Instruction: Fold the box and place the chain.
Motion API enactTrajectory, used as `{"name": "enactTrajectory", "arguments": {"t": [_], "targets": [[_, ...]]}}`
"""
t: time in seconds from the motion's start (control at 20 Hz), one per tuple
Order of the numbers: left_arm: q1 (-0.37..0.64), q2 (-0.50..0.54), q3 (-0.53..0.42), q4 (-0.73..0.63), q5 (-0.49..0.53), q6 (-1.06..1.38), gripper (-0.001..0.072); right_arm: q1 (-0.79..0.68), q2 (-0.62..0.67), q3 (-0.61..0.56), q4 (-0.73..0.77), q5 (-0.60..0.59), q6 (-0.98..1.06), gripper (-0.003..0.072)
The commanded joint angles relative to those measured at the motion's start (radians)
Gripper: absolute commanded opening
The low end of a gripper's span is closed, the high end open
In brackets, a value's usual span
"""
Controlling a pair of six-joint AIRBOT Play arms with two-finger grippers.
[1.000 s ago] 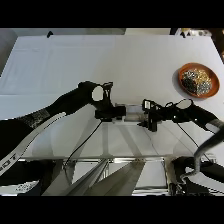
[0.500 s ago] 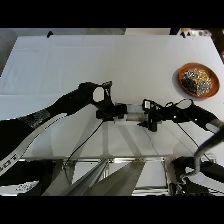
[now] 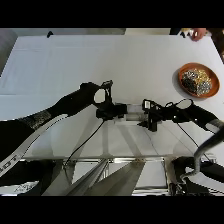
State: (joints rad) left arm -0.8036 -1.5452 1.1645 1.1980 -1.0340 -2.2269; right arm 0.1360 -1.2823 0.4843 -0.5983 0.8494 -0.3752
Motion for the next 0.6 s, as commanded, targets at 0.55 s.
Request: {"name": "enactTrajectory", "arguments": {"t": [0.55], "targets": [[-0.038, -0.016, 0.004, 0.097, -0.01, -0.084, 0.0313, 0.0, 0.0, 0.0, 0.0, -0.001, 0.0, 0.0335]]}}
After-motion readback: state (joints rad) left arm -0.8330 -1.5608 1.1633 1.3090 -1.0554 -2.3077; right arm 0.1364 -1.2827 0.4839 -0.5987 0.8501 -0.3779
